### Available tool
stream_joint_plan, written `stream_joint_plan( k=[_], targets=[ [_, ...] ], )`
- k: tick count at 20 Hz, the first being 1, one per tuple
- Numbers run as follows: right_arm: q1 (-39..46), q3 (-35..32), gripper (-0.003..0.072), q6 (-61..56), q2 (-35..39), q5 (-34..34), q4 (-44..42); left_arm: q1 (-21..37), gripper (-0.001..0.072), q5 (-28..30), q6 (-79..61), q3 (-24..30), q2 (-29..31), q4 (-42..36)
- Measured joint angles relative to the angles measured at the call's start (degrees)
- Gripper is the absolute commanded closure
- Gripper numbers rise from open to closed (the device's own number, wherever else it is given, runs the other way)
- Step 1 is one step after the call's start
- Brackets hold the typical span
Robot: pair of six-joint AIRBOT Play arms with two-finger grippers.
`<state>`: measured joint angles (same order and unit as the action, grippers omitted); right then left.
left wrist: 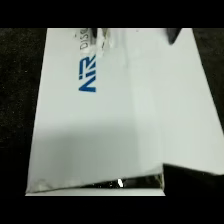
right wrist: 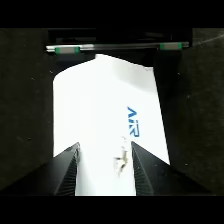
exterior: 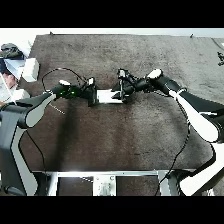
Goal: Fold the box and place the chain.
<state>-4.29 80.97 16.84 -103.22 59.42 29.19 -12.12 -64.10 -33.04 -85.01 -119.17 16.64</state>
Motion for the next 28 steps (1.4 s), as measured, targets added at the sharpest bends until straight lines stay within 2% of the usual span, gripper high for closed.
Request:
stream_joint_plan(
  k=[8, 10, 18, 19, 20, 21, 28],
  targets=[
    [-0.3, 1.8, 0.0275, 1.2, 0.1, -3.5, 0.4, 0.0, 0.0424, 0.1, 0.1, 0.0, 0.0, -0.1],
    [-0.3, 2.3, 0.0393, 1.3, 0.2, -3.7, 0.4, 0.0, 0.0424, 0.1, 0.0, 0.0, 0.0, -0.1],
    [-0.3, 2.7, 0.0396, 1.3, 0.2, -2.0, 1.6, 0.0, 0.0424, 0.0, 0.0, 0.0, 0.0, 0.0],
    [-0.3, 2.7, 0.0418, 1.2, 0.2, -1.9, 2.3, 0.0, 0.0424, 0.0, 0.0, 0.0, 0.0, 0.0],
    [-0.3, 2.7, 0.0488, 1.0, 0.2, -1.9, 3.0, 0.0, 0.0424, 0.0, 0.0, 0.0, 0.0, 0.0],
    [-0.3, 2.7, 0.0502, 0.6, 0.1, -1.8, 3.6, 0.0, 0.0424, 0.0, 0.0, 0.0, 0.0, 0.0],
    [-0.3, 2.6, 0.0501, -0.8, -0.1, -0.9, 5.4, 0.0, 0.0424, 0.0, 0.0, 0.0, 0.0, 0.0]
  ],
)
